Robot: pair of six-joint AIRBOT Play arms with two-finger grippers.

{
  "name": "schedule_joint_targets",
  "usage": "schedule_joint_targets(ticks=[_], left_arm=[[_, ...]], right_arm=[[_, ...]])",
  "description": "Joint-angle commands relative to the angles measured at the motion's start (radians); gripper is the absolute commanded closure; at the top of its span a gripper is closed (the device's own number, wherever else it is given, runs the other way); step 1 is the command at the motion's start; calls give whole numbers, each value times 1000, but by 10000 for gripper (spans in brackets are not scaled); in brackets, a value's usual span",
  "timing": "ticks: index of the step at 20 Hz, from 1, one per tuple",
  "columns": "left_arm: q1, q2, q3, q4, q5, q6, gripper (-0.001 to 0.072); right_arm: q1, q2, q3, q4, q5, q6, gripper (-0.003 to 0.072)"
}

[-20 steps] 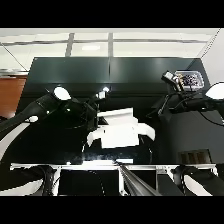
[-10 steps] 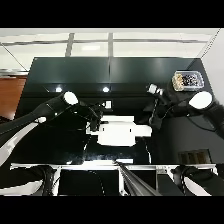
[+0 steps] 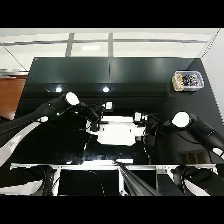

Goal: Fold the box and place the chain.

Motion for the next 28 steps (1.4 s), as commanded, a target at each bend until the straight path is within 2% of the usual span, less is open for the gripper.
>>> schedule_joint_targets(ticks=[1,8,12,17,21,25,28], left_arm=[[0,-1,0,3,2,1,682],[0,-5,0,3,2,-80,681],[0,-5,0,3,1,-80,681],[0,-5,0,3,-41,-80,681],[0,-5,0,3,-43,-80,681],[0,-5,0,3,-43,-80,681],[0,-5,0,3,-43,-80,681]], right_arm=[[23,1,-38,-81,-27,-47,55],[142,-6,-111,89,-198,-47,54],[190,-5,-105,114,-352,-46,54],[187,-5,-47,30,-284,-46,54],[145,-5,11,27,-277,-46,54],[52,-3,55,27,-183,-47,54],[34,-3,55,35,-167,-49,54]])
